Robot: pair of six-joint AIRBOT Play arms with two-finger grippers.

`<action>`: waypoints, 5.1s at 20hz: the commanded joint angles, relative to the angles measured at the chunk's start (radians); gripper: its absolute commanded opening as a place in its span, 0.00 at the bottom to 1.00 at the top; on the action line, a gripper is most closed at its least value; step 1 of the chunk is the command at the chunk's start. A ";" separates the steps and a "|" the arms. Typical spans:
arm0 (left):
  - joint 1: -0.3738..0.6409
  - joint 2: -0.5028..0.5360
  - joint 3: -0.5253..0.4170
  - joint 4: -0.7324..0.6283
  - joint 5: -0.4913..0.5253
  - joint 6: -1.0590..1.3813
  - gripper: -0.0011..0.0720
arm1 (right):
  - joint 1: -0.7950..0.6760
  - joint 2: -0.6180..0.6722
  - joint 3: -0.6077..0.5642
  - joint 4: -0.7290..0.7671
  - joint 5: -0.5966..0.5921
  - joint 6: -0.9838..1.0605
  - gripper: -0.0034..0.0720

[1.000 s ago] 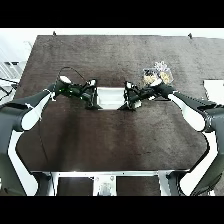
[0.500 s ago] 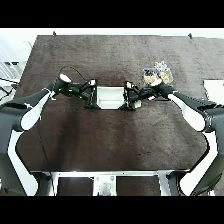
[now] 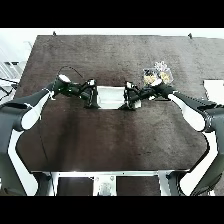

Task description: Fold the box and place the chain.

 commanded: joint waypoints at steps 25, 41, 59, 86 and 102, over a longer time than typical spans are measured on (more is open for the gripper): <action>-0.012 -0.007 0.006 -0.009 0.036 0.036 0.99 | 0.001 0.000 0.000 0.001 0.002 0.000 0.82; -0.012 -0.008 0.005 -0.022 0.019 0.109 1.00 | 0.001 0.000 0.000 0.001 0.002 0.000 0.82; -0.037 -0.019 0.005 0.023 0.074 0.092 0.89 | 0.001 0.000 0.000 0.001 0.002 0.000 0.82; -0.037 -0.018 0.006 -0.024 0.060 0.092 0.49 | 0.001 0.000 0.000 0.001 0.002 0.000 0.82; -0.037 -0.018 0.006 -0.024 0.060 0.082 0.49 | -0.087 0.067 0.000 -0.021 0.061 0.110 1.00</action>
